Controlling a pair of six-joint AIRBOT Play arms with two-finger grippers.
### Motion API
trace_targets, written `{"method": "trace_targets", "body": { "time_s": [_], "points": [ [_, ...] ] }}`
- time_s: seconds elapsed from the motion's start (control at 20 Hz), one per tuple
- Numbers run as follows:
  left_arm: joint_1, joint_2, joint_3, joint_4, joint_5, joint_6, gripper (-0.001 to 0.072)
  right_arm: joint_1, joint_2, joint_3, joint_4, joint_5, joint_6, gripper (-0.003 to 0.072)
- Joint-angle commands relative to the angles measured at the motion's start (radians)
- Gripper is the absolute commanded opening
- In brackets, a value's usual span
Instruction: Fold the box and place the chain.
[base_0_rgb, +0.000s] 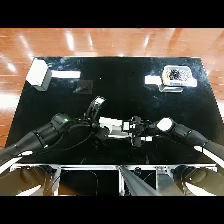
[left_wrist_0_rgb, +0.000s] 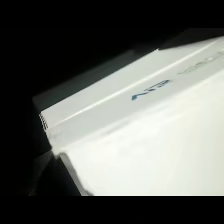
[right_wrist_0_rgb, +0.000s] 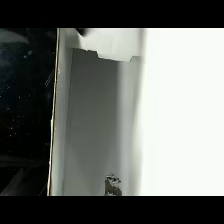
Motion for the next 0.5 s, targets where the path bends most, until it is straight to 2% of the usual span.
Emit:
{"method": "trace_targets", "body": {
  "time_s": [0.0,0.45],
  "points": [
    [-0.064,0.001,0.001,0.233,-0.041,-0.224,0.0607,0.001,0.0,0.0,0.0,0.0,-0.002,0.057],
    [-0.065,-0.002,0.003,0.264,-0.012,-0.599,0.0606,0.001,0.0,0.0,0.0,0.0,-0.002,0.057]
  ]
}}
